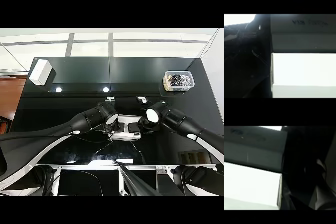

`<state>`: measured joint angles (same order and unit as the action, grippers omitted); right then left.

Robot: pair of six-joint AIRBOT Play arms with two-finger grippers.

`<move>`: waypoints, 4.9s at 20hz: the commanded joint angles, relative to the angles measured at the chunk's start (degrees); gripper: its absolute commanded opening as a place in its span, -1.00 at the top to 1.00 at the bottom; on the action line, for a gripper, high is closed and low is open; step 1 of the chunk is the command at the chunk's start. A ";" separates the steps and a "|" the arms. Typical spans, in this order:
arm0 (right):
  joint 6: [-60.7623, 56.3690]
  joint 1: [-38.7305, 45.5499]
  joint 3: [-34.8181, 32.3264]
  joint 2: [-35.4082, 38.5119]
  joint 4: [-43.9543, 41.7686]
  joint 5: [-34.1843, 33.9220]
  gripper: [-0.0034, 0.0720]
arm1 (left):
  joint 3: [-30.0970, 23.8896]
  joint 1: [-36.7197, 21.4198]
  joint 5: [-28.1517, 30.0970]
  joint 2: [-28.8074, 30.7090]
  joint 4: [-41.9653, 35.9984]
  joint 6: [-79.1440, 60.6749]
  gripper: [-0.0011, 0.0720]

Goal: Fold the box and place the chain.

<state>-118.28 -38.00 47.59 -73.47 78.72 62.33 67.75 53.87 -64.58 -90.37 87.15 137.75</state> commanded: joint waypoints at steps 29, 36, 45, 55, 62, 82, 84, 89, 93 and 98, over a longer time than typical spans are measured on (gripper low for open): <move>-4.35 0.46 3.26 2.99 1.70 1.38 0.02 | 0.00 -0.04 -0.02 0.02 0.00 0.02 0.90; 2.64 5.86 7.67 18.88 20.63 17.35 0.02 | 0.00 -0.04 0.28 0.00 0.02 0.02 0.90; 2.95 35.58 -0.22 18.25 30.82 -12.83 0.03 | 0.00 -0.04 1.25 0.00 0.02 0.02 0.90; 0.50 42.80 34.14 -15.80 12.79 -9.25 -0.90 | 0.00 -0.04 1.25 0.00 0.02 0.02 0.90; 11.72 46.53 46.21 -30.82 1.01 -2.21 -0.89 | 0.00 -0.04 1.31 0.00 0.00 0.02 0.90; 32.17 46.45 53.22 -16.13 2.75 1.86 0.89 | 0.00 -0.04 1.31 0.00 0.00 0.02 0.89; 33.57 46.45 53.22 -9.99 1.81 1.64 0.90 | 0.00 -0.04 1.29 0.00 0.00 0.02 0.90; 38.10 46.34 53.20 3.48 -4.26 6.62 0.90 | 0.00 -0.04 1.29 0.00 -0.02 0.02 0.90; 47.71 46.34 48.57 13.84 -17.27 10.99 0.90 | 0.00 -0.04 1.29 0.00 -0.02 0.02 0.90; 48.54 46.34 41.92 24.55 -22.34 16.11 0.90 | 0.00 -0.04 1.31 0.00 0.00 0.02 0.90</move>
<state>-71.94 8.36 93.10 -55.02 61.93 74.13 67.75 53.87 -63.29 -90.37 87.15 137.80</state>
